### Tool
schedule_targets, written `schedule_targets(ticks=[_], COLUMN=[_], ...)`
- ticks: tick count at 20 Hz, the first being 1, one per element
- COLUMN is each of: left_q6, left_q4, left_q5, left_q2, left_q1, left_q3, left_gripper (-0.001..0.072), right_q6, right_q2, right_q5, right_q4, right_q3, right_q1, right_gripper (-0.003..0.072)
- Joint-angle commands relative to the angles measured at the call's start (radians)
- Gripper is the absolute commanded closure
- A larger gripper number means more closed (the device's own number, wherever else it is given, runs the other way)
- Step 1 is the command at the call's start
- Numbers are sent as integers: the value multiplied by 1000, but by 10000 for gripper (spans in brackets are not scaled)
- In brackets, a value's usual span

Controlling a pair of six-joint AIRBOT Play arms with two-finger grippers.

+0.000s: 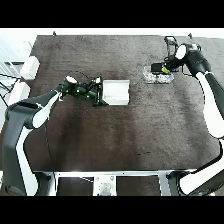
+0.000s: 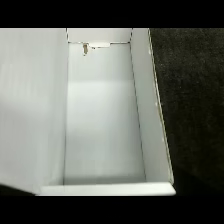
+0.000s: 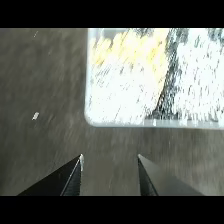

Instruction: Fold the box and place the chain.

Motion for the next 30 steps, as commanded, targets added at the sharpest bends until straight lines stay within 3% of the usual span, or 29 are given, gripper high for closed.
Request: schedule_targets(ticks=[1, 9, 12, 14, 15, 22, 30], left_q6=[0, 0, 0, 0, 0, 0, 0], left_q4=[0, 0, 0, 0, 0, 0, 0], left_q5=[0, 0, 0, 0, 0, 0, 0], left_q2=[0, 0, 0, 0, 0, 0, 0], left_q1=[1, 1, 1, 1, 1, 1, 1], left_q3=[0, 0, 0, 0, 0, 0, 0], left_gripper=[256, 256, 256, 257, 256, 256, 256], right_q6=[-108, -119, -119, -119, -118, -120, -193], right_q2=[-95, -183, -210, -210, -209, -137, 256], right_q5=[-89, -105, -107, -108, -105, -3, 174], right_q4=[139, 186, 186, 185, 185, 175, 63], right_q3=[32, 77, 77, 79, 88, 189, 192], right_q1=[-63, -48, -42, -41, -41, -27, 25], right_gripper=[292, 338, 432, 650, 667, 668, 669])
